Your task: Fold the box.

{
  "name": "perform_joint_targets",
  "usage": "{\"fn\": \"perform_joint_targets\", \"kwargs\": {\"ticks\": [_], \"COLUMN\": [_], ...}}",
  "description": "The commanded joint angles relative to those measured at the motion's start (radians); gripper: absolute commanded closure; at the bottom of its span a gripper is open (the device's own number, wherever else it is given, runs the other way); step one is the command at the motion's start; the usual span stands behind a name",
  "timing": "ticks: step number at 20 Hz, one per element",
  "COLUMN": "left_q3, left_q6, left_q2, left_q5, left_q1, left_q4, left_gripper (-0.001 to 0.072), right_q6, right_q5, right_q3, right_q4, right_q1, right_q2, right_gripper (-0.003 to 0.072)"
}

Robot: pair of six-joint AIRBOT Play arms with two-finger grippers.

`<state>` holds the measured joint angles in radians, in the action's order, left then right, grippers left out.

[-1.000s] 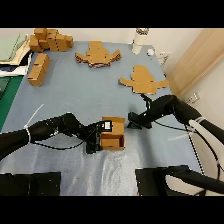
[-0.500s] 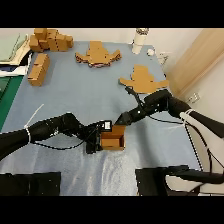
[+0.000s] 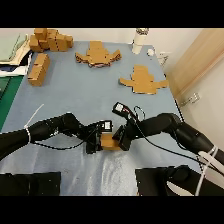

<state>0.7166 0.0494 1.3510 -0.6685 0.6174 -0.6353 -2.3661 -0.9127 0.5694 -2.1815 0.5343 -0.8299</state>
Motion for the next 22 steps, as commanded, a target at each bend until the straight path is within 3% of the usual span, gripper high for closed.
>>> {"fn": "perform_joint_targets", "kwargs": {"ticks": [1,2,4,5,12,13,17,22], "left_q3": [0.001,0.001,0.001,0.001,0.001,0.001,0.001,0.001], "left_q6": [0.0,0.0,0.0,0.0,0.0,0.0,0.0,0.0], "left_q2": [0.0,0.0,0.0,0.0,0.0,0.0,0.0,0.0], "left_q5": [0.0,0.0,0.0,0.0,0.0,0.0,0.0,0.0], "left_q1": [-0.001,-0.001,-0.001,-0.001,-0.001,-0.001,-0.001,-0.001], "left_q4": [0.0,0.0,0.0,0.0,0.0,0.0,0.0,0.0], "left_gripper": [0.029,0.029,0.029,0.029,0.029,0.029,0.029,0.029], "right_q6": [-0.031,-0.06,-0.083,-0.085,0.013,0.011,0.011,0.015], "right_q5": [0.069,0.079,0.088,0.09,0.156,0.15,0.113,0.171], "right_q3": [-0.045,-0.066,-0.085,-0.084,-0.079,-0.079,-0.079,-0.079], "right_q4": [0.209,0.248,0.286,0.29,0.404,0.385,0.27,0.353], "right_q1": [0.158,0.203,0.27,0.294,0.322,0.322,0.327,0.309], "right_q2": [0.108,0.129,0.156,0.158,0.106,0.114,0.234,0.336], "right_gripper": [0.065,0.0608,0.0273,0.0202,0.0201,0.0166,0.0142,0.0142]}}
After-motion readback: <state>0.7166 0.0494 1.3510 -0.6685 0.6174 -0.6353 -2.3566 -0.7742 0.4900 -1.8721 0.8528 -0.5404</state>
